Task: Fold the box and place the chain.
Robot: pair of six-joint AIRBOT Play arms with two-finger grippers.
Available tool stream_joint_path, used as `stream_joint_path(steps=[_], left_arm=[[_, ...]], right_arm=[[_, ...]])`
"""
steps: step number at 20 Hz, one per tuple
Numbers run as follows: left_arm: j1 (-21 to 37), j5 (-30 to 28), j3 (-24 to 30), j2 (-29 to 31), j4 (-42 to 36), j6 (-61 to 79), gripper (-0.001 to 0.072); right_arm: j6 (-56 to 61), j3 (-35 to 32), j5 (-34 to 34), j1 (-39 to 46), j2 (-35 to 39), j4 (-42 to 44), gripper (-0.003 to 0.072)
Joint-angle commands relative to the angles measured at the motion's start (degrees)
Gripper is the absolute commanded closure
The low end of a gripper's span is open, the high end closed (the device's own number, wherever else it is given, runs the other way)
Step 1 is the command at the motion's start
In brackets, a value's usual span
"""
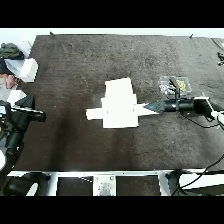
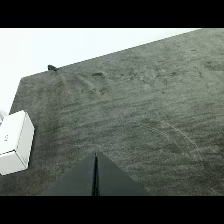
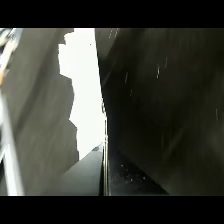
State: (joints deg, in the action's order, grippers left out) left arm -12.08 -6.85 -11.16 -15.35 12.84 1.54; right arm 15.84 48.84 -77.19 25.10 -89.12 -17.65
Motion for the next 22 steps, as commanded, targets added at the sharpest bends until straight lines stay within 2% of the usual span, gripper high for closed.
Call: stream_joint_path(steps=[1, 7, 9, 10, 11, 12, 14, 16, 22], left_arm=[[0.0, 0.1, 0.0, 0.0, 0.0, 0.0, 0.0697], [0.0, 5.0, -0.1, 0.0, 0.0, 0.0, 0.0696], [0.0, 8.5, -0.1, 0.0, 0.2, 0.5, 0.068], [0.0, 10.8, -0.2, 0.0, 0.3, 0.9, 0.0426], [0.0, 12.1, -0.4, 0.0, 0.1, 0.1, 0.0268], [0.0, 12.5, -0.6, 0.0, 0.0, 0.0, 0.0304], [0.0, 12.6, -2.0, -1.1, 0.0, 0.0, 0.0287], [0.0, 14.5, -5.2, -6.5, 0.0, -1.6, 0.0287], [0.0, 27.0, -22.7, -36.5, 0.2, -4.6, 0.0287]], right_arm=[[0.4, -2.4, 12.9, -6.9, 2.0, 9.4, 0.0705], [0.4, -2.4, 26.2, -14.2, 1.9, 8.9, 0.0705], [0.2, -2.4, 29.2, -15.4, 1.9, 8.4, 0.0705], [0.0, -2.4, 29.8, -15.9, 1.9, 8.4, 0.0706], [-0.9, -2.4, 30.2, -16.5, 1.9, 8.4, 0.0705], [-1.0, -2.4, 30.7, -16.9, 1.9, 8.4, 0.0705], [-1.0, -2.4, 31.3, -17.1, 1.9, 8.5, 0.0706], [-0.9, -2.4, 31.1, -17.1, 1.9, 8.5, 0.0706], [-0.6, -2.4, 30.9, -17.1, 1.9, 8.5, 0.0705]])
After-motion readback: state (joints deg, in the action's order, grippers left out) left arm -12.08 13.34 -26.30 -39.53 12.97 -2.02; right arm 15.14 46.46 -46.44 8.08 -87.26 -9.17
